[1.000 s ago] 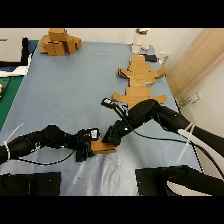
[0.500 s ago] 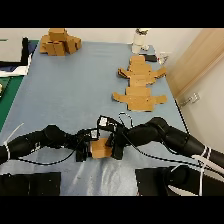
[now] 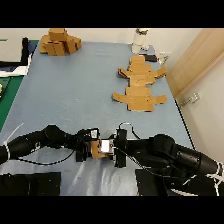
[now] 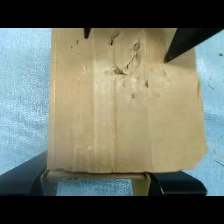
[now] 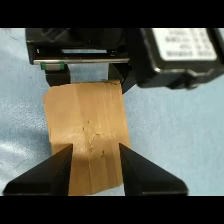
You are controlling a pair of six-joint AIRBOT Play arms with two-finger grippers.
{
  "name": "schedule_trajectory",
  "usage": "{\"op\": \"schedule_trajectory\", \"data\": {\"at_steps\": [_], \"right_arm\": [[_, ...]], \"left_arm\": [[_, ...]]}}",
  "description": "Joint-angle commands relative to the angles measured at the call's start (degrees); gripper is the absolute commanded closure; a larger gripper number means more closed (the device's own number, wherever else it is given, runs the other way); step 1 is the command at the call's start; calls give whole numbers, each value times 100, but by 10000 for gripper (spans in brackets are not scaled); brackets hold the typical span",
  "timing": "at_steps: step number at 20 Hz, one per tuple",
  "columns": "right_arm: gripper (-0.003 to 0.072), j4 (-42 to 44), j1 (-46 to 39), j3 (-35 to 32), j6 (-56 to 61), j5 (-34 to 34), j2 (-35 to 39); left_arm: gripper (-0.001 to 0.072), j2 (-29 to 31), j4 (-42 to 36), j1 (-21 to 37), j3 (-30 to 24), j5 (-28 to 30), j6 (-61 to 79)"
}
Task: Fold the box.
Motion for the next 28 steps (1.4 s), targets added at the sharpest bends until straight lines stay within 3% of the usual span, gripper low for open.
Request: {"op": "schedule_trajectory", "data": {"at_steps": [1,2,12,16,18,21,23,28], "right_arm": [[224,-192,107,-61,-330,94,74],[160,-195,107,-61,-411,94,44],[160,-249,107,-48,-450,363,-555],[201,-409,109,-11,-448,332,-551],[319,-433,109,52,-448,262,-551],[329,-431,109,101,-446,164,-525],[405,-448,144,116,-444,122,-428],[406,-658,142,120,-350,72,-227]], "left_arm": [[112,0,2,-2,0,2,0],[112,0,2,-2,0,2,0],[111,0,2,-2,0,2,0],[111,0,2,-2,0,4,0],[111,0,2,-2,0,2,0],[112,0,2,-2,0,2,0],[112,0,2,-2,0,2,0],[112,0,2,-2,0,0,2]]}}
